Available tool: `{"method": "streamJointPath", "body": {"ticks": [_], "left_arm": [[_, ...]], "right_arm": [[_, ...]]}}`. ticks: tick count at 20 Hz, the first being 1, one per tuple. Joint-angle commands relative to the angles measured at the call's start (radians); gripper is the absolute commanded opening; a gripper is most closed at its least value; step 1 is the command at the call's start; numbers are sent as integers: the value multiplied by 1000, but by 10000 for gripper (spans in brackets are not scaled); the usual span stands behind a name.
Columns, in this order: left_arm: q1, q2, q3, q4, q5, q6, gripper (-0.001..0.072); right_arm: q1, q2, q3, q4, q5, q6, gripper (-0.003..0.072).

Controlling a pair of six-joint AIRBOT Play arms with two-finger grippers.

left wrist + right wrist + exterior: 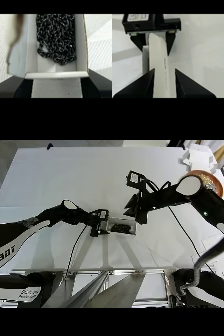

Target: Fold the box and place the chain.

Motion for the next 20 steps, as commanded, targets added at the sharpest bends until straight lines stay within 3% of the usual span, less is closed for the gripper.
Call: {"method": "streamJointPath", "body": {"ticks": [1, 10, 14, 20], "left_arm": [[1, 0, 0, 0, 0, 0, 153], [1, 0, 0, 0, 0, 0, 153], [1, 0, 0, 0, 0, 0, 153], [1, 0, 0, 0, 0, 0, 153]], "right_arm": [[4, -78, 6, 16, 56, -2, 248], [20, -100, 5, 9, 65, 0, 247], [22, -98, 5, 6, 126, 0, 249], [76, -91, 3, -97, 115, 7, 250]]}}
